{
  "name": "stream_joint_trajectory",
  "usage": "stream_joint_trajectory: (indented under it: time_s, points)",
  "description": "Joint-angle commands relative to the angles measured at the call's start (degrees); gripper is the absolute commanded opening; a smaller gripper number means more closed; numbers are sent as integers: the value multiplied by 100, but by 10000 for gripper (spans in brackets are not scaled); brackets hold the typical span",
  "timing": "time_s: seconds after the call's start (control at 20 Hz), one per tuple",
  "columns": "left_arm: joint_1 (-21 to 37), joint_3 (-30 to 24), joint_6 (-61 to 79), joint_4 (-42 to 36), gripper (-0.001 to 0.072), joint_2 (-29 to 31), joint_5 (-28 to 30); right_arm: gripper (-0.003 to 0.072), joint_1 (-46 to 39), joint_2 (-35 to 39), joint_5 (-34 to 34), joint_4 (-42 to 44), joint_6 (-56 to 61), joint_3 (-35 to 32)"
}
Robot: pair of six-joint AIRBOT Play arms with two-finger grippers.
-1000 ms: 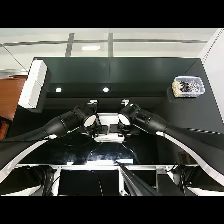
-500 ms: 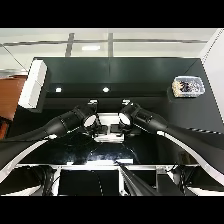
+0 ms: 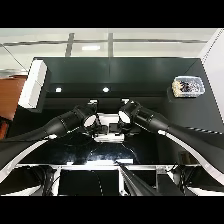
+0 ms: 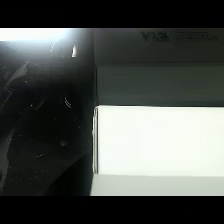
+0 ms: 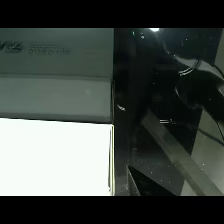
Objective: Fold the box and place the chain.
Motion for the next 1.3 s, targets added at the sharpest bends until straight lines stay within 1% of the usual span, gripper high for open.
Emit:
stream_joint_trajectory:
  time_s: [0.0, 0.2, 0.25, 0.3, 0.55, 0.95, 1.15, 1.25]
  points:
    - [-4, -4, -4, 0, 32, -2, -11, 294, -7, 4, 52, -37, 0, 24]
    - [-4, -4, -4, -2, 32, -2, -15, 293, -7, 0, 181, -232, 11, 24]
    - [-4, -4, -4, -2, 32, -2, -26, 196, -4, -4, 181, -291, 24, 24]
    - [-4, -4, -4, 0, 32, -2, -42, 188, -4, -11, 157, -306, 24, 24]
    - [-4, -4, -4, 2, 32, -2, -59, 188, 37, -164, 87, -293, 24, 24]
    - [-4, -4, -4, 0, 32, -2, -81, 188, 44, -166, -192, -297, 24, 24]
    - [-4, -4, -4, 2, 32, -2, -74, 186, 42, -168, -210, -302, 24, 24]
    - [-4, -4, -7, 0, 32, -2, -74, 109, 44, -168, -214, -304, 22, 24]
